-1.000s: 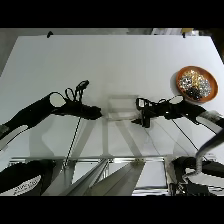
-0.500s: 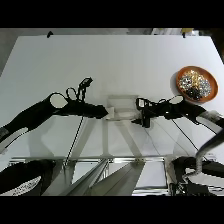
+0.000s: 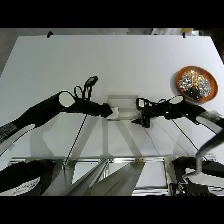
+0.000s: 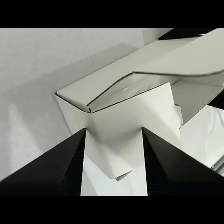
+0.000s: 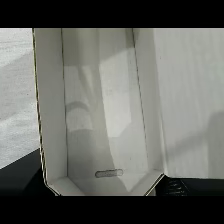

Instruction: Fold the box and place the chain.

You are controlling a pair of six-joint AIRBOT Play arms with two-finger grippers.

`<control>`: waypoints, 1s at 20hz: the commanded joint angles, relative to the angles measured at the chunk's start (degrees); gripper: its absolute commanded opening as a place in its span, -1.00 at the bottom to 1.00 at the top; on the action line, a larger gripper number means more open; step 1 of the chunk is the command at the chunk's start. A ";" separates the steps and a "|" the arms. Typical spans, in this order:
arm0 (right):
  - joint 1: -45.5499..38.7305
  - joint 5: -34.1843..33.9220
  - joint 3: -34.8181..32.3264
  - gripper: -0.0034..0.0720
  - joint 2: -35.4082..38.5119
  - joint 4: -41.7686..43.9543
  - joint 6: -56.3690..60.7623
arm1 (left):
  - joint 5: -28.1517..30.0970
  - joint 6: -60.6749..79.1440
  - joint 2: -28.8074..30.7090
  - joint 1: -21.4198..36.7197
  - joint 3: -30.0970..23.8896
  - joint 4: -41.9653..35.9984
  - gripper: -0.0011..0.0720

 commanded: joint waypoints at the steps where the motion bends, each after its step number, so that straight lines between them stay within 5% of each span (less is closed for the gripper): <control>1: 0.02 0.00 0.02 0.14 0.04 0.00 0.02 | -0.37 -7.26 -0.39 -1.38 1.64 5.57 0.12; 11: 0.02 0.00 0.02 0.14 0.04 -0.15 0.02 | -10.84 -28.48 -4.81 -5.92 9.40 25.64 0.12; 20: 0.02 0.00 0.02 0.14 0.04 -0.15 0.02 | -17.59 -39.32 -12.20 -10.45 19.10 31.47 0.10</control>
